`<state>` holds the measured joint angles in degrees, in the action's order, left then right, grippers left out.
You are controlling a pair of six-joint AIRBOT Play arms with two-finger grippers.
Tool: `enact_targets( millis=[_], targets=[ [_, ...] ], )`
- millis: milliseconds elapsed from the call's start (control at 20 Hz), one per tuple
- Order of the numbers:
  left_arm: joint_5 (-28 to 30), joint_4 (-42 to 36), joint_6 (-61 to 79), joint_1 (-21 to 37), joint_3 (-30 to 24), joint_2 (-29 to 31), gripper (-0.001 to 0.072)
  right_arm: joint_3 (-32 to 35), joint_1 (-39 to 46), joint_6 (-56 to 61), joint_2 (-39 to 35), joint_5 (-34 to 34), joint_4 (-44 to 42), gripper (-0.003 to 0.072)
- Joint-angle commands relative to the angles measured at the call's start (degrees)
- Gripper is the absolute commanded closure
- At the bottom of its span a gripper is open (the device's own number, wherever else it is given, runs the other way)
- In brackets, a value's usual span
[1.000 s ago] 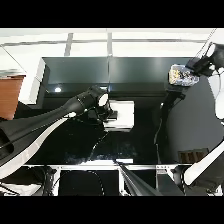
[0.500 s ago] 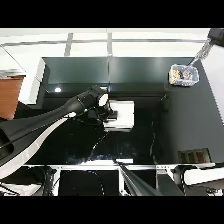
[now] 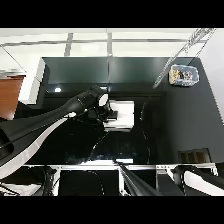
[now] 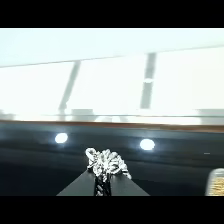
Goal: Fold the box and place the chain.
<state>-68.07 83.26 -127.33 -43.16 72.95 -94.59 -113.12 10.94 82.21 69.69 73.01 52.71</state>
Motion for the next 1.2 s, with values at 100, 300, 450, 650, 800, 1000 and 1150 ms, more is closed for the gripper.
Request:
enact_targets(
  millis=[100, 300, 450, 650, 800, 1000, 1150],
  targets=[
    [0.1, 0.0, 0.0, 0.0, 0.0, 0.0, 0.0686, 3.4, -7.6, -0.9, -7.5, 1.5, -2.3, 0.0677],
    [0.1, 0.0, 0.0, 0.0, 0.0, 0.0, 0.0686, 3.4, -13.9, -0.9, -8.5, 3.3, -3.5, 0.0677],
    [0.1, 0.0, 0.0, 0.0, 0.0, 0.0, 0.0686, 3.4, -18.8, -0.8, -8.5, 2.5, -4.6, 0.0677],
    [0.1, 0.0, 0.0, 0.0, 0.0, 0.0, 0.0686, 3.4, -23.2, -0.8, -8.5, 2.1, -4.7, 0.0677],
    [0.1, 0.0, 0.0, 0.0, 0.0, 0.0, 0.0686, 3.4, -23.8, -0.8, -8.5, 0.2, -5.9, 0.0677],
    [0.1, 0.0, 0.0, 0.0, 0.0, 0.0, 0.0686, 3.4, -23.8, -2.4, -8.5, -1.3, -9.0, 0.0677],
    [0.1, 0.0, 0.0, 0.0, 0.0, 0.0, 0.0686, 3.4, -23.8, -2.6, -8.5, -1.5, -9.2, 0.0677]
  ],
)
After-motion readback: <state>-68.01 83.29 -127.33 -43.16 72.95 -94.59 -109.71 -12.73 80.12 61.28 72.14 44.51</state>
